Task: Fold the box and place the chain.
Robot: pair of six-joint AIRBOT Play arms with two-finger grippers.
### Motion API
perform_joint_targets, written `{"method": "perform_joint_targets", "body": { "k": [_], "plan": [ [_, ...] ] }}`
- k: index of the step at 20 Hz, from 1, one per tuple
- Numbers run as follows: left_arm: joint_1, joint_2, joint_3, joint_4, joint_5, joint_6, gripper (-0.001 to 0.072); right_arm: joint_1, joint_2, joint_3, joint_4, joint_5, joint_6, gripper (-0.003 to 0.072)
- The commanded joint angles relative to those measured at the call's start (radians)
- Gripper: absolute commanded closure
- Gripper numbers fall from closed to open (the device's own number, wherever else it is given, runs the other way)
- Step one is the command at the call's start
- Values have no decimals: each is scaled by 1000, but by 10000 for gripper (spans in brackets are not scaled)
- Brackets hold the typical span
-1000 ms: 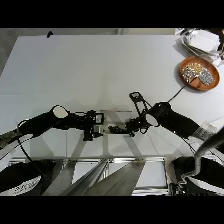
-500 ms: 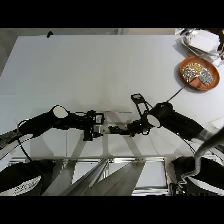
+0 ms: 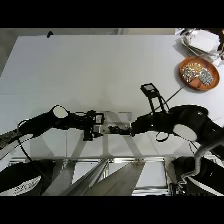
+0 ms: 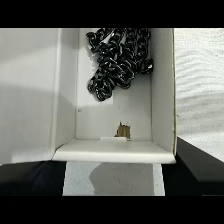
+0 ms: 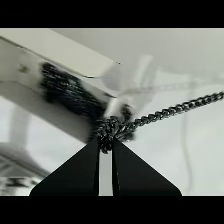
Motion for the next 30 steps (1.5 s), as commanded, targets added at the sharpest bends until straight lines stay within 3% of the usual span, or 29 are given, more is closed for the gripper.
{"method": "perform_joint_targets", "body": {
  "k": [1, 5, 11, 17, 21, 26, 30],
  "plan": [
    [0, 0, 0, 0, 0, 0, 677, 29, 111, 10, 98, -174, -2, 673],
    [0, 0, 0, 0, 0, 0, 677, 84, 109, 10, 132, -346, -9, 674],
    [0, 0, 0, 0, 0, 0, 677, 144, -9, 9, 132, -368, -8, 673],
    [0, 0, 0, 0, 0, 0, 677, 174, -166, 9, 129, -250, -8, 669],
    [0, 0, 0, 0, 0, 0, 677, 174, -228, 9, 124, -230, -8, 476],
    [0, 0, 0, 0, 0, 0, 677, 161, -139, 9, 55, -184, -8, 488],
    [0, 0, 0, 0, 0, 0, 677, 90, -13, 9, -89, 86, -146, 488]
  ]
}}
